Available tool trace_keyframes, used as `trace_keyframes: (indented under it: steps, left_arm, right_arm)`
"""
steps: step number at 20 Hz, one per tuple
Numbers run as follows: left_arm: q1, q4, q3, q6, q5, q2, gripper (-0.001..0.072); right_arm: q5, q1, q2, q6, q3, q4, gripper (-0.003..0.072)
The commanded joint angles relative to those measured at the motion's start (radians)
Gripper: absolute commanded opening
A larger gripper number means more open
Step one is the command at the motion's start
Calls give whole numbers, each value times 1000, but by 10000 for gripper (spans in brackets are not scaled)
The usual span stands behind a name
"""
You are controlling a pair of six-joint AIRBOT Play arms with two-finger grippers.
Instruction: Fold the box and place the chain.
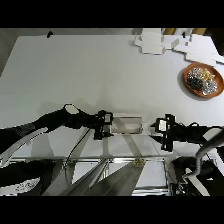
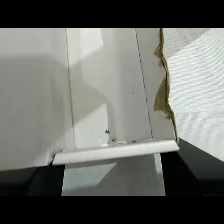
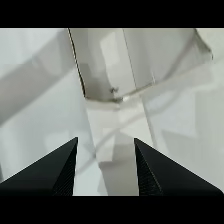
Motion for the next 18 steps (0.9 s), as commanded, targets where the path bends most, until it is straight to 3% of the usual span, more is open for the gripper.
trace_keyframes:
  steps: [1,4,5,15,18]
  left_arm:
    - [0,0,1,1,0,0,209]
    - [0,0,1,0,0,0,209]
    - [0,0,1,1,0,0,209]
    - [0,0,1,1,0,0,209]
    - [0,0,1,1,0,0,209]
  right_arm:
    - [-38,0,21,12,1,228,322]
    - [-119,0,-8,-39,1,413,84]
    - [-160,0,-36,-39,1,460,55]
    - [-581,114,-448,-61,2,685,41]
    - [-588,117,-517,-56,2,693,42]
